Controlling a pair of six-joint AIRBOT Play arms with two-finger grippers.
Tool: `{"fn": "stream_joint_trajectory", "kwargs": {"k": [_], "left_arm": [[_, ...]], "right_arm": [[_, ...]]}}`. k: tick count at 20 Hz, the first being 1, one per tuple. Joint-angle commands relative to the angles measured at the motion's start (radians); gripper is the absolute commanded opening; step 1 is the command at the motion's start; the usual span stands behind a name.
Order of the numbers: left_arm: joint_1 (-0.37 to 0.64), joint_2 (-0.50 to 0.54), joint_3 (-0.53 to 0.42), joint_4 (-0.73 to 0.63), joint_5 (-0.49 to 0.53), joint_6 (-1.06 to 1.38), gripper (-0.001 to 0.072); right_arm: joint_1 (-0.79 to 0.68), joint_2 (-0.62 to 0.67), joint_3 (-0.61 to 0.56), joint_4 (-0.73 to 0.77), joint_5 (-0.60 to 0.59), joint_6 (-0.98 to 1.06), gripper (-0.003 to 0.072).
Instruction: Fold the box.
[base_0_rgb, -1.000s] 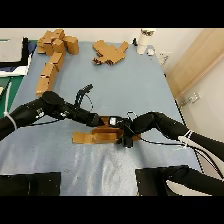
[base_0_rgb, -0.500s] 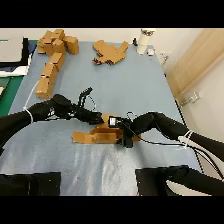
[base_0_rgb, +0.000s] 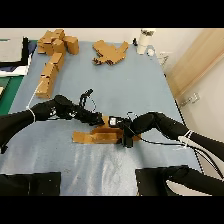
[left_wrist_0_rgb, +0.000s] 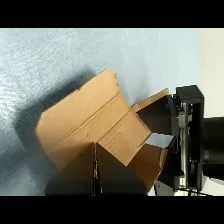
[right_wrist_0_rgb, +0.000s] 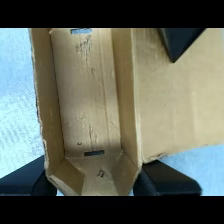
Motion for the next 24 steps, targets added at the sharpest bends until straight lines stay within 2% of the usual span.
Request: {"fn": "stream_joint_trajectory", "kwargs": {"k": [1,4,8,12,14,16,19,21,23,24], "left_arm": [[0.002,0.002,0.006,-0.01,-0.017,-0.008,0.0013],[0.034,0.022,0.018,-0.037,-0.113,0.002,0.0013],[0.148,0.145,0.017,-0.067,-0.325,0.209,0.0012],[0.284,0.296,0.016,0.031,-0.444,0.344,0.0012],[0.307,0.356,0.016,0.119,-0.475,0.378,0.0012],[0.288,0.408,0.015,0.198,-0.473,0.401,0.0011],[0.231,0.492,-0.016,0.252,-0.402,0.451,0.0011],[0.171,0.557,-0.074,0.307,-0.304,0.551,0.0011],[0.168,0.589,-0.182,0.227,-0.251,0.826,0.0016],[0.167,0.591,-0.241,0.188,-0.217,0.946,0.0131]], "right_arm": [[0.0,0.0,0.0,0.0,0.0,0.0,0.0595],[0.0,0.0,0.0,0.0,0.0,0.0,0.0595],[0.0,0.0,0.0,0.0,0.0,0.0,0.0595],[0.0,0.0,0.0,0.0,0.0,0.0,0.0595],[0.0,0.0,0.0,0.0,0.0,0.0,0.0595],[0.0,0.0,0.0,0.0,0.0,0.0,0.0595],[0.0,0.0,0.0,0.0,0.0,0.0,0.0595],[-0.001,0.0,0.0,0.0,0.0,0.0,0.0595],[-0.001,0.0,0.0,0.0,0.0,0.0,0.0595],[-0.001,0.0,0.0,0.0,0.0,0.0,0.0595]]}}
